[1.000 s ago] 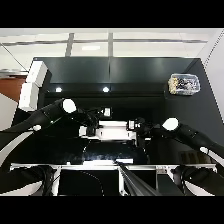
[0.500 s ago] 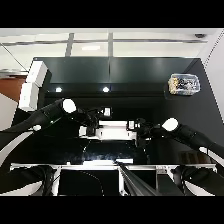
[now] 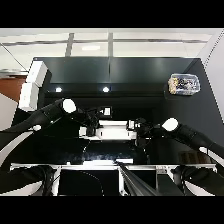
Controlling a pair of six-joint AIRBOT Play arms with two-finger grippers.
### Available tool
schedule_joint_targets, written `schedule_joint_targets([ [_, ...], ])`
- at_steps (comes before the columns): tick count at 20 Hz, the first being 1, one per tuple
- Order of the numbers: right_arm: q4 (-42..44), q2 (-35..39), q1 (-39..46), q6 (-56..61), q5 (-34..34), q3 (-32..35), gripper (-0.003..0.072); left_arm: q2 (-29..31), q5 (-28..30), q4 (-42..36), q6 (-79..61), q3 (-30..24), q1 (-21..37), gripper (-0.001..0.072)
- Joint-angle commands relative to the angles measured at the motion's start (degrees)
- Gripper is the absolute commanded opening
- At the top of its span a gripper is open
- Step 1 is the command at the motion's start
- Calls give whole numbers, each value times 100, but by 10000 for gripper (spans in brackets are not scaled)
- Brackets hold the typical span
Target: Fold the box and place the chain.
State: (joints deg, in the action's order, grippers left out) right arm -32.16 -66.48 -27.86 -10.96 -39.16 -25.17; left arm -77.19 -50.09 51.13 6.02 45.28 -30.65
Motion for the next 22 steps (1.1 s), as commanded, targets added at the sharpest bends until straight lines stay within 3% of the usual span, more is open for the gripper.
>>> schedule_joint_targets([
  [1, 2, -4, -2, -2, 2, 2, 699, 2, -11, 0, 44, 0, -4, 30],
  [20, 0, -4, -4, -2, -2, 0, 698, 0, 55, -2, 195, 0, -79, 45],
  [21, 0, -4, -4, -4, -2, 0, 614, 2, 59, 0, 195, 0, -76, 179],
  [22, -2, -4, -4, -4, -2, 2, 425, 2, 66, 2, 199, 2, -72, 365],
])
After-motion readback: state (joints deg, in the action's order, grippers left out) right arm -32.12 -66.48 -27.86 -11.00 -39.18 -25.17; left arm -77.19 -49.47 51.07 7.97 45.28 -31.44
